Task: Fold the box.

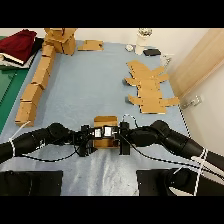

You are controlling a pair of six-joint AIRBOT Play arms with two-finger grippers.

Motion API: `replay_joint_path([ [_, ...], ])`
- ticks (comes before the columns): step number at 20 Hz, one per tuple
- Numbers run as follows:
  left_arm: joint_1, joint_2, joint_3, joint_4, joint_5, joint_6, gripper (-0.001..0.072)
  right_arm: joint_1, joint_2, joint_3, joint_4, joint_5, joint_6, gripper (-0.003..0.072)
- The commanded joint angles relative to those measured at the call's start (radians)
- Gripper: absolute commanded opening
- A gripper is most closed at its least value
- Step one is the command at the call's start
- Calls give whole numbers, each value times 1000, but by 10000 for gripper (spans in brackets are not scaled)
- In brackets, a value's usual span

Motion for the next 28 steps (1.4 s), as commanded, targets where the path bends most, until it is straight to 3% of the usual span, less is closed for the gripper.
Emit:
replay_joint_path([
  [1,0,0,0,0,0,0,488,0,-2,0,16,2,-1,162],
  [14,0,0,0,0,0,0,488,6,-32,0,37,3,-1,168],
  [16,0,0,0,0,0,0,488,6,-32,0,37,3,-1,326],
  [22,0,0,0,0,1,0,488,6,-32,0,36,18,-1,307],
  [24,0,0,0,0,0,0,488,6,-40,0,36,31,-1,463],
  [28,0,0,0,0,1,0,488,6,-48,1,36,25,2,463],
])
